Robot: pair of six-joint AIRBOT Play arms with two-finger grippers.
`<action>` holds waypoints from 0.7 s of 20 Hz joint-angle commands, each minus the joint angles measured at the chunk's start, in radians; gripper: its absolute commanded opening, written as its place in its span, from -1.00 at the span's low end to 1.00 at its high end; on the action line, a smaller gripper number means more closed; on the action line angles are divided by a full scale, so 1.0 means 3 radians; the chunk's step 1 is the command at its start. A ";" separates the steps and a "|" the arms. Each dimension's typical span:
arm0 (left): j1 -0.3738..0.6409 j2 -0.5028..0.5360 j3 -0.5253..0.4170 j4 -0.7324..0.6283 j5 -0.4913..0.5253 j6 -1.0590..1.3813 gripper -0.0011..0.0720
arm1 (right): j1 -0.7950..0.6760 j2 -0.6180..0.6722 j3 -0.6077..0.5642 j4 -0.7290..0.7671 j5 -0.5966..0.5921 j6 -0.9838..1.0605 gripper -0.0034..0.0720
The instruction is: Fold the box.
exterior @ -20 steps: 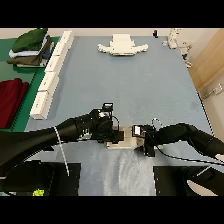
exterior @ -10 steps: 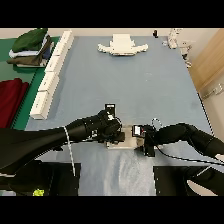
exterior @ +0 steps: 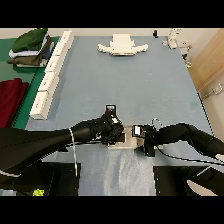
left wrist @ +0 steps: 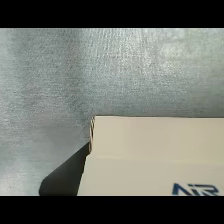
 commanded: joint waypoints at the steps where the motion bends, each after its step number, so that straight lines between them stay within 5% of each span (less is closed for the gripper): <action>1: -0.0032 -0.0020 0.0000 -0.0009 0.0004 -0.0034 -0.93 | 0.0001 0.0000 0.0003 0.0001 0.0001 -0.0004 0.37; 3: -0.0034 -0.0020 0.0000 -0.0011 0.0000 -0.0034 -0.76 | 0.0001 0.0000 0.0003 0.0001 0.0000 -0.0004 0.37; 4: -0.0034 -0.0020 0.0000 -0.0009 0.0000 -0.0070 0.04 | 0.0001 0.0000 0.0003 0.0001 0.0001 -0.0004 0.37; 5: -0.0033 -0.0020 0.0000 -0.0004 -0.0004 -0.0131 0.18 | 0.0001 0.0000 0.0003 0.0001 0.0000 -0.0004 0.37; 14: -0.0033 -0.0020 0.0001 -0.0006 0.0005 -0.0135 0.18 | 0.0001 0.0000 0.0003 0.0003 0.0000 -0.0004 0.37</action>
